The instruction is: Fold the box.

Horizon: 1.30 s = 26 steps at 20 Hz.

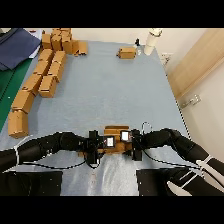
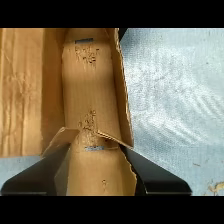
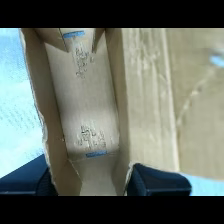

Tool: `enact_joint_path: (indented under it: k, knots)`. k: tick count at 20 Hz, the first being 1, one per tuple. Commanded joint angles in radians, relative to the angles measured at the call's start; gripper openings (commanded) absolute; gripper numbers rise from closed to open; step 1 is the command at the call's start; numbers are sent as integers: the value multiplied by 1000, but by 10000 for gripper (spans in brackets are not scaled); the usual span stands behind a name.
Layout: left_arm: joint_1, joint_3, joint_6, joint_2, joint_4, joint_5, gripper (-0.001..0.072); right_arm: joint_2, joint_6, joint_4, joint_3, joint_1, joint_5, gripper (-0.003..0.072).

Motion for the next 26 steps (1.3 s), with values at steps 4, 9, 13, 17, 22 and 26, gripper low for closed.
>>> enact_joint_path:
  k: [4, 9, 13, 17, 22, 26]
  knots:
    - [0, 1, 0, -2, -5, 3, 479, 0, 1, 3, 0, 1, 2, 496]
    - [0, 1, -1, -2, -3, 26, 11, 0, 1, 3, 0, 1, 2, 496]
    - [0, 1, -1, -2, -3, 34, 10, 0, 1, 3, 0, 1, 2, 496]
    - [0, 1, -1, -1, -6, 34, 11, 0, 2, 3, 0, 1, 2, 496]
    - [0, 1, -4, -1, -60, 35, 390, 0, 1, 3, 0, 1, 2, 496]
    - [0, 1, -4, -2, -58, 35, 390, 0, 1, 3, 0, 1, 2, 496]
